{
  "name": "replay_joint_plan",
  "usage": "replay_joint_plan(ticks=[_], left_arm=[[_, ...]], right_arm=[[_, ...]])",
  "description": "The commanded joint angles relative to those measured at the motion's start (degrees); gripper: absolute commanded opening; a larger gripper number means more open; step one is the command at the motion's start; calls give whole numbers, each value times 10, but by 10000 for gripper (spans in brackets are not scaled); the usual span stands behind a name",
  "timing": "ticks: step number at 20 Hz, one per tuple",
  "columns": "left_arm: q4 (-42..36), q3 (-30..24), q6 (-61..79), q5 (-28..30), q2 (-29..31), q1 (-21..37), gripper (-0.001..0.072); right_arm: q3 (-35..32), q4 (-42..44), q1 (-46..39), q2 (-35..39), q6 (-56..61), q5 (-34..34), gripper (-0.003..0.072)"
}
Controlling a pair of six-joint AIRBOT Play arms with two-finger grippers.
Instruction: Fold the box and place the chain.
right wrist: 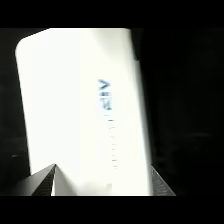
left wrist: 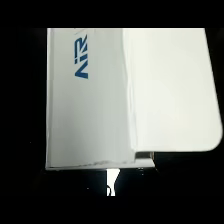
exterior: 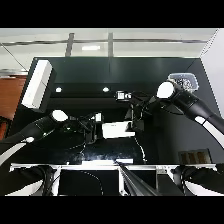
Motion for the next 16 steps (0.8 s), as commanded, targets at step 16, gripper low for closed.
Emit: replay_joint_plan(ticks=[16], left_arm=[[0,0,0,0,0,0,462]], right_arm=[[-87,66,-20,76,30,-83,644]])
